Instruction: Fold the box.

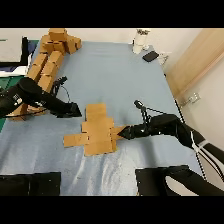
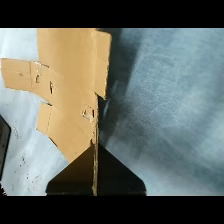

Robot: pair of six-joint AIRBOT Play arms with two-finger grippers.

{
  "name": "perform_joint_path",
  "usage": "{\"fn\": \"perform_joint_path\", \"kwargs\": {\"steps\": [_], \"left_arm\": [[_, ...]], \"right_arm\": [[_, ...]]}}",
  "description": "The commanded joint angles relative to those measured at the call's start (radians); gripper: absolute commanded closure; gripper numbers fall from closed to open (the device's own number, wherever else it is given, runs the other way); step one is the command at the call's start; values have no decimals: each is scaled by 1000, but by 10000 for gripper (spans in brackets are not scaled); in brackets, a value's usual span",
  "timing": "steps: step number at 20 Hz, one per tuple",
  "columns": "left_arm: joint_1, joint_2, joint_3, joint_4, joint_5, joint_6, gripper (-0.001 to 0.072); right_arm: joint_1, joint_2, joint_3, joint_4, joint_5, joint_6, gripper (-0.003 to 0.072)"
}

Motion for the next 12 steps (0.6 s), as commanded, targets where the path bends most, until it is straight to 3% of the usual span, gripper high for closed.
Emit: {"fn": "perform_joint_path", "kwargs": {"steps": [1,8,12], "left_arm": [[29,-43,-43,-89,-5,81,188],[16,-228,-50,-469,40,407,188],[6,-302,-47,-625,-26,551,189]], "right_arm": [[28,99,-55,-6,44,27,683],[28,102,-54,-12,19,41,683],[28,102,-54,-21,16,56,683]]}}
